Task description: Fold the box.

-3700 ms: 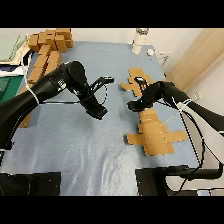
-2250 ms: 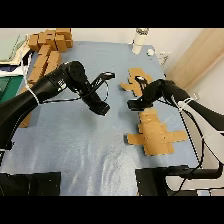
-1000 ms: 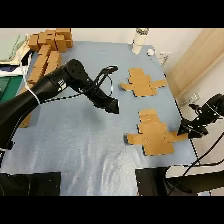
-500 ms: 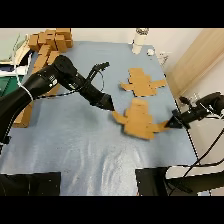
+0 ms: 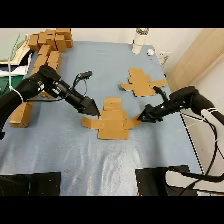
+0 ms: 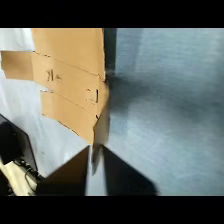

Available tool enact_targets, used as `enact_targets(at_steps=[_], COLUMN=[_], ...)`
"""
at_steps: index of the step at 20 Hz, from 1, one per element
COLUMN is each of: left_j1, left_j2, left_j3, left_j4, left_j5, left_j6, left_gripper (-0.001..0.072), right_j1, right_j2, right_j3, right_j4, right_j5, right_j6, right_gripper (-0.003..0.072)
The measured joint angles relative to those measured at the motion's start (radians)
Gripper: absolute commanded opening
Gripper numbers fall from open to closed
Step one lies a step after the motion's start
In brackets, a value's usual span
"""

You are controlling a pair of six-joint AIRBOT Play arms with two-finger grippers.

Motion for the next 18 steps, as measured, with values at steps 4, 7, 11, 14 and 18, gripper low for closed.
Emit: enact_targets(at_steps=[4,7,11,14,18], left_j1=[0.040,0.048,0.054,0.056,0.093], left_j2=[-0.001,-0.001,-0.001,-0.001,-0.001], left_j3=[-0.052,-0.067,-0.073,-0.075,-0.087], left_j4=[-0.021,-0.028,-0.052,-0.070,-0.078], left_j5=[-0.037,-0.047,-0.051,-0.058,-0.061], left_j6=[0.015,0.018,0.019,0.051,0.097], left_gripper=[0.0467,0.0467,0.0468,0.0468,0.0467], right_j1=[0.072,0.090,0.099,0.122,0.183], right_j2=[0.005,-0.022,-0.079,-0.107,-0.110], right_j3=[-0.040,-0.049,-0.052,-0.052,-0.069], right_j4=[-0.092,-0.116,-0.069,0.008,0.060], right_j5=[0.116,0.173,0.202,0.204,0.195], right_j6=[0.064,0.078,0.019,-0.069,-0.159], right_gripper=[0.0304,0.0301,0.0152,0.0003,0.0002])
